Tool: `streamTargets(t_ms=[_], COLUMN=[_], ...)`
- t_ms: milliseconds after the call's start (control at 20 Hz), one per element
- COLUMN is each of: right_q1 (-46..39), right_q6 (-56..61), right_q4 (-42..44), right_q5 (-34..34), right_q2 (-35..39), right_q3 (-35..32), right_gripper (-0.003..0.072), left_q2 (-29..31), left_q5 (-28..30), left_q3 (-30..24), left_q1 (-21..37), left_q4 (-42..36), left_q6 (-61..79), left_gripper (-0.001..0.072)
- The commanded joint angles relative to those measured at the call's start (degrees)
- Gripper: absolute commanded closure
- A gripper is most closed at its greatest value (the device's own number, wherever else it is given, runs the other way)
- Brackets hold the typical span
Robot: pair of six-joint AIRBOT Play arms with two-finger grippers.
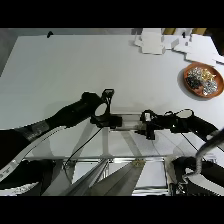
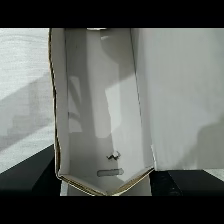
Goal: Fold the box and place the chain.
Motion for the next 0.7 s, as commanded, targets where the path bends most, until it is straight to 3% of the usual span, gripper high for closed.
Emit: streamTargets(t_ms=[0,250,350,650], right_q1=[0.02,0.02,0.02,0.02], right_q6=[0.02,0.02,0.02,0.02], right_q4=[0.0,0.0,0.0,0.0], right_q5=[0.0,0.0,0.0,0.0], right_q2=[0.02,0.02,0.02,0.02], right_q3=[0.04,0.04,0.04,0.04], right_gripper=[0.0277,0.0277,0.0277,0.0277], left_q2=[-2.01,-4.04,-6.1,-9.55], left_q5=[-2.56,-2.54,-4.42,-8.87], left_q3=[2.21,4.2,7.15,9.86], left_q1=[-1.51,-2.4,-2.89,-3.56], left_q4=[1.53,3.08,4.57,3.39], left_q6=[-5.88,-11.34,-11.28,-11.74], left_gripper=[0.0379,0.038,0.0446,0.0446])
